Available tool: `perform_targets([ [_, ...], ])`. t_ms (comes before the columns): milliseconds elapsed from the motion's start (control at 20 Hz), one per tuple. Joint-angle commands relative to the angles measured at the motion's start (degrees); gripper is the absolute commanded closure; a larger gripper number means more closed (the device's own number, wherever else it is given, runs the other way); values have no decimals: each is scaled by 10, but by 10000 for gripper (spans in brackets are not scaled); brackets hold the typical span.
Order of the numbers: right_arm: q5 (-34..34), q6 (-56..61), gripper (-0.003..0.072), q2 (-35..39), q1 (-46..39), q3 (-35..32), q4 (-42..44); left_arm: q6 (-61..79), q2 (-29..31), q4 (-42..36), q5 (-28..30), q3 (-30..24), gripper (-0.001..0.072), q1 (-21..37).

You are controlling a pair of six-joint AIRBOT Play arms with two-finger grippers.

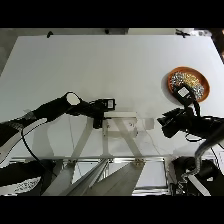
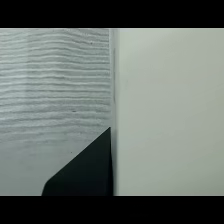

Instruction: Fold the box and place the chain.

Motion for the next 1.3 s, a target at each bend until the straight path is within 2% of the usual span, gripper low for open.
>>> perform_targets([
  [0, 0, 0, 346, 1, 0, 0, 0, 0, -1, 2, -2, 0, 701, 0],
  [550, 2, -9, 346, 1, 0, 0, 0, 0, -1, 2, -2, 0, 700, 0],
  [700, 35, -110, 345, -8, 0, 0, 25, 0, -1, 2, -2, 0, 700, 0],
  [850, 86, -254, 346, -49, 0, -2, 78, 0, -1, 2, -2, 0, 700, 0],
  [950, 90, -329, 348, -89, 0, -16, 107, 0, -1, 2, -2, 0, 700, 0],
  [1050, 84, -357, 345, -137, 0, -28, 110, 0, -1, 2, -2, 0, 700, 0],
  [1100, 80, -377, 297, -161, 1, -31, 110, 0, -1, 2, -2, 0, 700, 0],
  [1150, 68, -396, 169, -177, 8, -31, 110, 0, -1, 2, -2, 0, 700, 0],
  [1200, 47, -430, -5, -190, 22, -31, 110, 0, -1, 2, -2, 0, 700, 0],
  [1250, 22, -478, -32, -199, 41, -31, 110, 0, -1, 2, -2, 0, 700, 0],
])
